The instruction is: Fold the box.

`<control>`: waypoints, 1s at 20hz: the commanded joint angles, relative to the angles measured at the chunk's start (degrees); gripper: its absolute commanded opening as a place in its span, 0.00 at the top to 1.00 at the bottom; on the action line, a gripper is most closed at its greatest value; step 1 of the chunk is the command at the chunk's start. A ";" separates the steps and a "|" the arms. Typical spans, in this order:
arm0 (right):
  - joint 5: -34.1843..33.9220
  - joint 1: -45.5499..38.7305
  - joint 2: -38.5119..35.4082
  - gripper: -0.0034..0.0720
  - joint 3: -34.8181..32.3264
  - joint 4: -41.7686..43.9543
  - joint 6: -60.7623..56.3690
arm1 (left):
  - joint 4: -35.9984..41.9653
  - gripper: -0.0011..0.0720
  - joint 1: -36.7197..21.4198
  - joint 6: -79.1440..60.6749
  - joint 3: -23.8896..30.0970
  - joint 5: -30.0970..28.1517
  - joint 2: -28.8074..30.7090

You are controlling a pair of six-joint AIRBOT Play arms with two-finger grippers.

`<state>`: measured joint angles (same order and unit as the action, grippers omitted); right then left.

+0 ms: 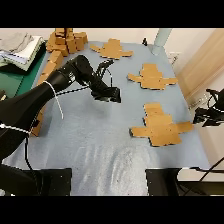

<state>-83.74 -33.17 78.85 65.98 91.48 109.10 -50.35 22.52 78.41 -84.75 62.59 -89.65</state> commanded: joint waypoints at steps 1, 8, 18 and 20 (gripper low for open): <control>1.62 -3.58 5.55 0.26 -0.46 8.17 10.36 | 2.82 0.02 0.00 -1.14 -0.07 2.38 -0.02; 1.90 -3.58 9.42 0.30 -0.48 14.56 16.44 | 5.35 0.02 0.00 -1.07 -0.07 1.31 0.00; -5.88 11.17 5.66 0.96 -4.81 38.49 9.14 | 6.78 0.96 -0.55 -9.16 -0.07 2.12 0.00; 3.69 17.18 1.16 0.96 -10.14 38.56 4.90 | 6.62 0.97 -1.51 -10.21 -0.07 3.08 0.00</control>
<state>-88.09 -22.85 83.94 60.55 126.10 119.35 -43.55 21.87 70.61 -84.75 64.53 -89.65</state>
